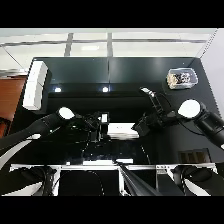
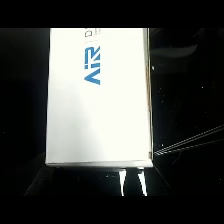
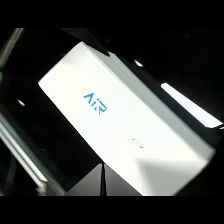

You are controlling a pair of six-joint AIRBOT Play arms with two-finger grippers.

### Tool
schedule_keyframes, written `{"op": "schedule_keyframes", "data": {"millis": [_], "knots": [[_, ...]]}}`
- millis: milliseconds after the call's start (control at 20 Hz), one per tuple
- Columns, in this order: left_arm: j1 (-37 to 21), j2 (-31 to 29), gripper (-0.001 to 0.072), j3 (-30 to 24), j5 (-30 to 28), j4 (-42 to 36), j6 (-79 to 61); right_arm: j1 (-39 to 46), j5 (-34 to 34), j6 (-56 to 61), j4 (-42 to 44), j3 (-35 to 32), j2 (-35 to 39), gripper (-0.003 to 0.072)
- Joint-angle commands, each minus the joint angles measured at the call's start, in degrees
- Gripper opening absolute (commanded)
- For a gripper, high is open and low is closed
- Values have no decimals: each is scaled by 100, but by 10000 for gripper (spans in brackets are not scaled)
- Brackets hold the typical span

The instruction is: Fold the box and place the chain.

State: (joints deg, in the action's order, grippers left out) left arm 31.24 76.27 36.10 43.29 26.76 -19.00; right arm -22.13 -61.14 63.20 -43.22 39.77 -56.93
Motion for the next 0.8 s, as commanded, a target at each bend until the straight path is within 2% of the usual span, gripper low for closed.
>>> {"op": "schedule_keyframes", "data": {"millis": [0, 150, 750], "knots": [[0, 4, 397, 4, 0, 0, 0, 59, 577, 942, 1307, -546, 22, 22], [0, 4, 397, 4, 0, 0, 0, 61, 920, 944, 1471, -796, 9, 22], [0, 4, 397, 4, 0, 0, 0, 63, 933, 944, 732, -813, -684, 22]]}}
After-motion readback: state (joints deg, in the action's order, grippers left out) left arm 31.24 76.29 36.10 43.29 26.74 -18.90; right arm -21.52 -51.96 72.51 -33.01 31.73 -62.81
